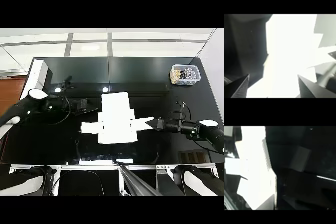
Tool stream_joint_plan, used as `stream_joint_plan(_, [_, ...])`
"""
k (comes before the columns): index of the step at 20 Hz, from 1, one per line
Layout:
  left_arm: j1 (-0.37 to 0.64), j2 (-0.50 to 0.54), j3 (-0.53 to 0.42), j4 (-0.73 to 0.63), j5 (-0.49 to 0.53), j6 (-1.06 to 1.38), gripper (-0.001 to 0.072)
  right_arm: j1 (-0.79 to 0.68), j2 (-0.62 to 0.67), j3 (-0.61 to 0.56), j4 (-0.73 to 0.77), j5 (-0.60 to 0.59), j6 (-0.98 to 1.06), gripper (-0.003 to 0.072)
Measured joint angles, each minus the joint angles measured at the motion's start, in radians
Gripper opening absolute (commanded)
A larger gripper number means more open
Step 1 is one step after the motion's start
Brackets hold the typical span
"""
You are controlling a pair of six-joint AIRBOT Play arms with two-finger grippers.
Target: Fold the box and place the chain.
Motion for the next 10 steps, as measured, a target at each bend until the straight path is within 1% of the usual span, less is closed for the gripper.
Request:
stream_joint_plan(4, [-0.020, -0.185, 0.125, -0.041, -0.112, -0.014, 0.0692, 0.007, 0.001, -0.003, 0.002, -0.007, -0.001, 0.0012])
stream_joint_plan(8, [-0.058, -0.328, 0.251, -0.055, -0.171, -0.030, 0.0692, 0.010, 0.001, -0.003, -0.010, -0.008, -0.002, 0.0012])
stream_joint_plan(10, [-0.075, -0.391, 0.318, -0.063, -0.246, -0.004, 0.0691, 0.010, 0.001, -0.003, -0.013, -0.008, -0.002, 0.0012])
